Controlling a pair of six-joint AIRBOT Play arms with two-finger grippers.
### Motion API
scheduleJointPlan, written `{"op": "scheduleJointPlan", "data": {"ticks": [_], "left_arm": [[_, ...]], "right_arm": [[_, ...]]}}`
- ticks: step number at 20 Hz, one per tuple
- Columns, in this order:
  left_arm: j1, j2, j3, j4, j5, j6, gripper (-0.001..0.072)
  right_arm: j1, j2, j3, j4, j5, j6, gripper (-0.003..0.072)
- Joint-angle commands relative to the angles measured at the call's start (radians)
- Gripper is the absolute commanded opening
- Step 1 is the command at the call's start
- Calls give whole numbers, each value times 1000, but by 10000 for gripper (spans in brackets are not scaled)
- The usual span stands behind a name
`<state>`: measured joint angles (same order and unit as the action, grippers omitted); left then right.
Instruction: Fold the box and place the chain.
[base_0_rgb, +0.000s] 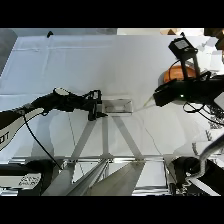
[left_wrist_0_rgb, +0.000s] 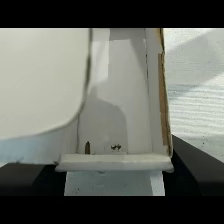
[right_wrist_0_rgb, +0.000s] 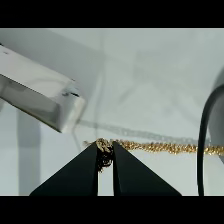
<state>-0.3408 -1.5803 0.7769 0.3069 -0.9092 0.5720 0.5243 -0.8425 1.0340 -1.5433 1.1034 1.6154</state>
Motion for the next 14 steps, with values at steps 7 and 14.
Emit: {"op": "scheduleJointPlan", "data": {"ticks": [7, 14], "left_arm": [[0, 0, 1, 0, 0, 0, 391], [0, 0, 1, 0, 0, 0, 391]], "right_arm": [[104, -82, 0, 96, -309, 34, 10], [123, -87, 0, 119, -328, 5, 10]]}}
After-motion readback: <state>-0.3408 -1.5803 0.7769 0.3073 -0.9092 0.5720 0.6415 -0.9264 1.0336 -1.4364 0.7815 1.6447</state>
